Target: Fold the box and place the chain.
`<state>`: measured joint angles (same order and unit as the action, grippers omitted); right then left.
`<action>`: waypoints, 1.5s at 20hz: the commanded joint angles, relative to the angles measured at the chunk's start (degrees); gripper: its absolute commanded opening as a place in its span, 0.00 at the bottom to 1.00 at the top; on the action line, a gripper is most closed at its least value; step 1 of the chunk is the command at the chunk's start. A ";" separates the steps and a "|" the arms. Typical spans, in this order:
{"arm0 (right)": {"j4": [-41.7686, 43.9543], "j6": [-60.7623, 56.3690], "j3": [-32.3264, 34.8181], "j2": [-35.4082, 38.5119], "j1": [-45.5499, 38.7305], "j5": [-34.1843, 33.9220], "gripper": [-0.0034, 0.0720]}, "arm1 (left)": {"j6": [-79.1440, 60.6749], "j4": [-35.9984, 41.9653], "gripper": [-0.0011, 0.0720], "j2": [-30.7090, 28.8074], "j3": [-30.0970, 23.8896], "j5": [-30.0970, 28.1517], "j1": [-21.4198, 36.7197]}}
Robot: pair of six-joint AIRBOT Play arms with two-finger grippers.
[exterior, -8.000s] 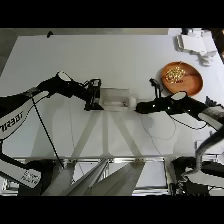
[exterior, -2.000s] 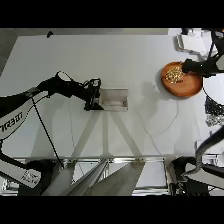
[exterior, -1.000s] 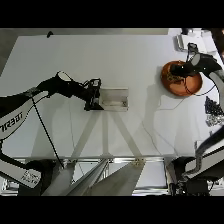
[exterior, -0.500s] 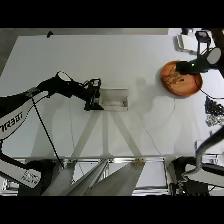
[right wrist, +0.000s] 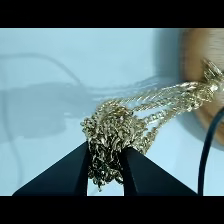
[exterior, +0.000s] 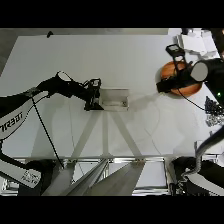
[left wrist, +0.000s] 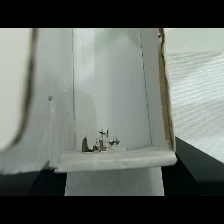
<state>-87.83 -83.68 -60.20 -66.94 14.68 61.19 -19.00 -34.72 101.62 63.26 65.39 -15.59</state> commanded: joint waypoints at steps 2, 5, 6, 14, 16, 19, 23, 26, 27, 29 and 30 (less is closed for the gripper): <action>0.46 0.17 0.33 0.46 8.96 -1.66 0.06 | -0.02 -0.02 0.30 -0.02 0.04 -0.02 0.02; 3.32 0.17 0.33 -0.63 11.85 -2.27 0.06 | -0.02 -0.02 0.30 -0.02 0.04 -0.02 0.02; 4.79 0.17 0.33 -1.36 12.37 -2.25 0.06 | -0.02 -0.02 0.30 -0.02 0.04 -0.02 0.02; 9.16 0.22 0.33 -5.25 15.76 -7.61 0.06 | -0.02 -0.02 0.30 -0.02 0.04 -0.02 0.02; 12.55 1.07 0.28 -5.20 16.22 -12.17 0.05 | -0.02 -0.02 0.30 -0.02 0.04 -0.02 0.02; 21.16 9.40 0.28 -5.22 17.46 -17.22 0.05 | -0.02 -0.02 0.30 -0.02 0.04 -0.02 0.02; 33.66 21.38 0.28 -5.40 18.10 -23.34 0.05 | -0.02 -0.02 0.30 -0.04 0.04 -0.02 0.02; 37.13 22.71 0.26 -6.34 18.10 -24.46 0.05 | -0.02 -0.02 0.30 -0.02 0.04 -0.02 0.02; 36.87 22.69 0.28 -6.80 18.10 -23.69 0.06 | -0.02 -0.02 0.30 -0.02 0.04 -0.02 0.02; 33.77 22.71 0.28 -7.19 18.05 -22.77 0.13 | -0.02 -0.02 0.30 -0.04 0.04 -0.02 0.02; 32.20 22.71 0.28 -7.17 18.05 -22.77 0.27 | -0.02 -0.02 0.30 -0.02 0.04 -0.02 0.02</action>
<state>-54.37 -62.41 -59.90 -73.65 32.67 38.61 -19.00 -34.72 101.62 63.26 65.36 -15.59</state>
